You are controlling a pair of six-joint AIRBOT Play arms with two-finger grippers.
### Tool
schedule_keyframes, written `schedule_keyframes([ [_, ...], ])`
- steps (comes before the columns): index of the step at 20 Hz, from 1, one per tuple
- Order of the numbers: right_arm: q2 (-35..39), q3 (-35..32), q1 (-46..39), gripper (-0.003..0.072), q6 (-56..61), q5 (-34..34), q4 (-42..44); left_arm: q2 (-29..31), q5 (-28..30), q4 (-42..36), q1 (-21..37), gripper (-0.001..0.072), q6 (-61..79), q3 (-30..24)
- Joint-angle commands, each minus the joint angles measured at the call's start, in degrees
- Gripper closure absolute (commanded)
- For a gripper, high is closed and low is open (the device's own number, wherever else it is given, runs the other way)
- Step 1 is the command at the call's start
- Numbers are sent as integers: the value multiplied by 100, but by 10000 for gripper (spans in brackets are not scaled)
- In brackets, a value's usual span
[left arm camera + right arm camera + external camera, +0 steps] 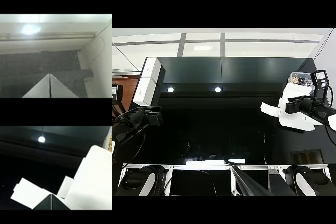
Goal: Fold the box and place the chain.
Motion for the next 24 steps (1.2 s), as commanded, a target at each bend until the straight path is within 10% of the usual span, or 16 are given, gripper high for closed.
schedule_keyframes([
  [1, 7, 2, 2, 667, 0, 2, 0, 2, 2, 2, -2, 679, 2, -4],
  [14, 7, 0, 4, 667, 0, -39, 46, -2, 133, -50, -2, 679, 2, -7],
  [24, -236, 2, 4, 659, 0, -1545, 1652, -278, 1268, -267, -2, 614, 0, -76],
])
